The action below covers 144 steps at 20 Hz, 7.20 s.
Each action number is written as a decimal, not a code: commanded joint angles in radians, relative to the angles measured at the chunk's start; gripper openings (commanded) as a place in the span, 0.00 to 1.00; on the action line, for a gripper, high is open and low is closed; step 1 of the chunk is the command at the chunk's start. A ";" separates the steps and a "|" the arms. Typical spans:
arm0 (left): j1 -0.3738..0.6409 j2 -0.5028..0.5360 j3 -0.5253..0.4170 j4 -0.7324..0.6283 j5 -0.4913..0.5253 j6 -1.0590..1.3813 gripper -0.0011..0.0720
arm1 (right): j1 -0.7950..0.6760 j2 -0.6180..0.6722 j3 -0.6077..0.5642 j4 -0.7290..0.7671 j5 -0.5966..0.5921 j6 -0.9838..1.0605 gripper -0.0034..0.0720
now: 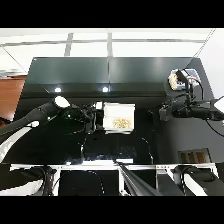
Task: Fold the box and place the chain.
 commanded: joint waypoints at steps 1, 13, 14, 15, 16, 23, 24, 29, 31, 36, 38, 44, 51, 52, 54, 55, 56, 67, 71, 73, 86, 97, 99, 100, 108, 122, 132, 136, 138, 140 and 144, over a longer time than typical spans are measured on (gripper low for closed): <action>-0.023 -0.002 0.001 -0.017 0.006 0.022 0.99 | 0.000 0.000 0.001 0.000 0.000 0.000 0.40; -0.042 -0.001 0.001 -0.011 0.007 0.012 0.53 | 0.209 -0.122 0.006 0.073 -0.447 0.146 1.00; -0.042 -0.001 0.001 -0.011 0.007 0.012 0.53 | 0.237 -0.179 0.022 0.099 -0.473 0.141 1.00; -0.042 -0.001 0.001 -0.011 0.013 0.012 0.53 | 0.258 -0.231 0.035 0.101 -0.482 0.136 1.00; -0.040 -0.001 0.002 -0.011 0.024 0.011 0.53 | 0.283 -0.282 0.039 0.102 -0.505 0.130 1.00; -0.042 -0.001 0.002 -0.017 0.036 0.003 0.53 | 0.348 -0.342 0.127 -0.067 -0.325 -0.222 1.00; -0.042 -0.001 0.002 -0.017 0.035 0.002 0.53 | 0.347 -0.341 0.154 -0.120 -0.286 -0.222 1.00; -0.042 -0.001 0.002 -0.017 0.033 0.003 0.53 | 0.349 -0.341 0.214 -0.178 -0.040 -0.477 1.00; -0.042 -0.001 0.002 -0.017 0.032 0.003 0.53 | 0.349 -0.341 0.212 -0.175 -0.024 -0.525 1.00; -0.043 -0.001 0.002 -0.018 0.032 0.003 0.53 | 0.365 -0.344 0.192 -0.156 -0.045 -0.566 1.00; -0.043 -0.001 0.002 -0.018 0.032 0.003 0.53 | 0.378 -0.344 0.192 -0.137 -0.041 -0.570 1.00; -0.045 -0.001 0.002 -0.018 0.029 0.003 0.53 | 0.388 -0.349 0.191 -0.142 -0.045 -0.605 1.00; -0.045 -0.001 0.002 -0.018 0.029 -0.016 0.53 | 0.388 -0.382 0.190 -0.135 -0.050 -0.604 0.87; -0.045 -0.001 0.002 -0.018 0.029 -0.016 0.53 | 0.388 -0.381 0.190 -0.134 -0.045 -0.603 0.62; -0.045 -0.001 0.002 -0.018 0.028 -0.020 0.53 | 0.388 -0.381 0.190 -0.134 -0.042 -0.603 0.60; -0.045 -0.001 0.002 -0.018 0.028 -0.020 0.53 | 0.388 -0.381 0.190 -0.134 -0.042 -0.603 0.60; -0.045 -0.001 0.002 -0.018 0.028 -0.020 0.53 | 0.388 -0.381 0.190 -0.134 -0.040 -0.603 0.41; -0.045 -0.001 0.002 -0.018 0.028 -0.020 0.53 | 0.388 -0.381 0.190 -0.135 -0.024 -0.603 0.34; -0.045 -0.001 0.002 -0.018 0.028 -0.020 0.53 | 0.393 -0.381 0.190 -0.138 -0.025 -0.603 0.34; -0.045 -0.001 0.002 -0.018 0.029 -0.020 0.53 | 0.393 -0.381 0.190 -0.141 -0.026 -0.603 0.34; -0.045 -0.001 0.002 -0.018 0.029 -0.020 0.53 | 0.393 -0.387 0.171 -0.135 -0.023 -0.603 0.34; -0.045 -0.001 0.002 -0.018 0.028 -0.020 0.53 | 0.378 -0.296 0.128 -0.135 -0.001 -0.423 0.34; -0.045 -0.001 0.002 -0.018 0.028 -0.020 0.53 | 0.338 -0.259 0.127 -0.134 0.081 -0.229 0.05; -0.045 -0.001 0.002 -0.018 0.028 -0.020 0.53 | 0.312 -0.258 0.124 -0.132 0.126 -0.128 0.06; -0.045 -0.001 0.002 -0.019 0.028 -0.020 0.53 | 0.277 -0.302 -0.030 0.402 -0.088 -0.043 0.06; -0.045 -0.001 0.002 -0.018 0.027 -0.020 0.53 | 0.277 -0.422 -0.031 0.233 -0.142 0.105 0.06; -0.045 -0.001 0.002 -0.018 0.029 -0.020 0.53 | 0.253 -0.393 0.014 0.199 -0.039 0.115 0.06; -0.044 -0.001 0.002 -0.018 0.029 -0.021 0.52 | 0.169 -0.316 0.124 0.198 0.108 0.116 0.06; -0.043 0.000 0.002 -0.018 0.029 -0.028 0.52 | 0.090 -0.249 0.137 0.193 0.164 0.116 0.06; -0.040 0.006 0.002 -0.018 0.028 -0.055 0.60 | 0.002 -0.180 0.137 0.113 0.240 0.148 0.06; -0.040 0.077 0.002 0.077 0.039 -0.061 1.00 | -0.130 -0.045 0.137 -0.098 0.449 0.211 0.06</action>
